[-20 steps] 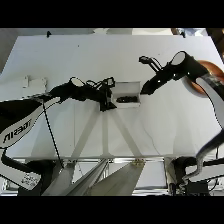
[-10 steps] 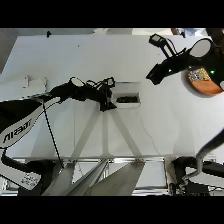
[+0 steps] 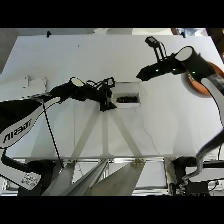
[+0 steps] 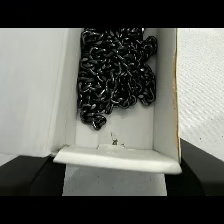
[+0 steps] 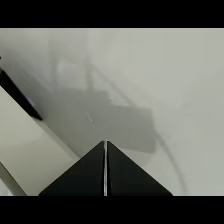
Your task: Fold the box and place the chain.
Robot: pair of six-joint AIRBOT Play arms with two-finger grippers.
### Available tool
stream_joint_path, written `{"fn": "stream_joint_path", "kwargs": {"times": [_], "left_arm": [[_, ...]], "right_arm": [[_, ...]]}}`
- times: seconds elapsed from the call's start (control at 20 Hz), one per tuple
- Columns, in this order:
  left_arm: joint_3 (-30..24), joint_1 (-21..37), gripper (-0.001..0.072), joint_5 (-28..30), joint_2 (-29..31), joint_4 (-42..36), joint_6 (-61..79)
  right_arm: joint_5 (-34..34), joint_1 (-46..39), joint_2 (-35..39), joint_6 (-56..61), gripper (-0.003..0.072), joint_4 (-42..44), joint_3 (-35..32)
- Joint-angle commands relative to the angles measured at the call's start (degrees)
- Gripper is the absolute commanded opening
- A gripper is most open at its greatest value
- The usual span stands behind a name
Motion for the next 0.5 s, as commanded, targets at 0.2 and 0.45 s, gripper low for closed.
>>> {"fn": "stream_joint_path", "kwargs": {"times": [0.2, 0.45], "left_arm": [[0.0, 0.0, 0.0019, 0.0, 0.0, 0.0, 0.0], [0.0, 0.0, 0.0019, 0.0, 0.0, 0.0, 0.0]], "right_arm": [[17.4, 1.6, -3.2, -11.6, 0.0011, 3.4, 0.0], [16.2, 3.6, 1.7, -20.3, 0.0266, 2.1, 0.0]]}}
